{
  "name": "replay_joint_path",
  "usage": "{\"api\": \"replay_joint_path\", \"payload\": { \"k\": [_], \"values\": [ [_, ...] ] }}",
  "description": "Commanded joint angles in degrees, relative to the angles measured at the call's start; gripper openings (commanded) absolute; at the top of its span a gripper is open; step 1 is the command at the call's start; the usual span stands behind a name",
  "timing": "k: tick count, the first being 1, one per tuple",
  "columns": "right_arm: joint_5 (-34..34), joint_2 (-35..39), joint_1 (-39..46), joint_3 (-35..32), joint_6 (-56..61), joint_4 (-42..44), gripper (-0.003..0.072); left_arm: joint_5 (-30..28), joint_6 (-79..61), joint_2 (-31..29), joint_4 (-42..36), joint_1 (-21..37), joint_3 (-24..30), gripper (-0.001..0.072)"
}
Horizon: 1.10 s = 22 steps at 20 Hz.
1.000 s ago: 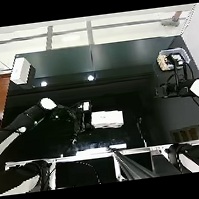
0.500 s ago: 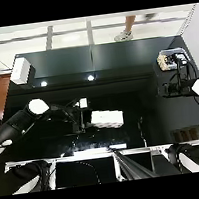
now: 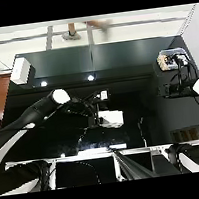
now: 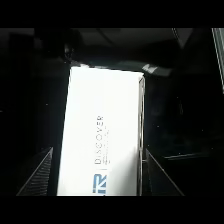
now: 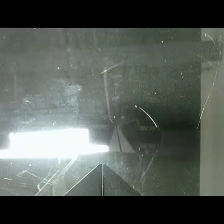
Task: Fold the box and place the chain.
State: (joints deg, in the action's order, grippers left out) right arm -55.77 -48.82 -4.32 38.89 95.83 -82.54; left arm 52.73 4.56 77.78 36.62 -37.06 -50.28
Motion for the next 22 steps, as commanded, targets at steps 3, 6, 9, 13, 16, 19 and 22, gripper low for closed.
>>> {"api": "replay_joint_path", "payload": {
  "k": [3, 6, 9, 13, 16, 19, 22],
  "values": [
    [-0.59, 0.07, 0.04, 0.00, -0.02, 0.02, 0.0008, 1.70, 0.42, 3.02, 0.42, -0.42, -1.75, 0.0717],
    [-0.57, 0.07, 0.02, 0.00, -0.02, 0.02, 0.0009, 1.66, 0.42, 3.04, 0.48, -0.42, -1.75, 0.0717],
    [-0.57, 0.07, 0.04, 0.00, -0.02, 0.02, 0.0008, 1.49, 0.42, 3.08, 0.46, -0.42, -1.75, 0.0717],
    [-0.57, 0.07, 0.02, 0.00, -0.02, 0.02, 0.0009, 1.18, 0.42, 3.52, 0.96, -1.40, -1.75, 0.0718],
    [-0.57, 0.07, 0.04, 0.00, -0.02, 0.02, 0.0008, -1.60, 0.46, 4.07, 4.33, -3.76, -1.75, 0.0718],
    [-0.57, 0.07, 0.04, 0.00, -0.02, 0.46, 0.0008, -6.10, 2.56, 4.96, 6.99, -6.36, -1.75, 0.0718],
    [-0.57, 0.07, 0.02, 0.00, -0.02, 0.70, 0.0009, -8.20, 3.50, 6.29, 10.05, -8.76, -1.73, 0.0718]
  ]
}}
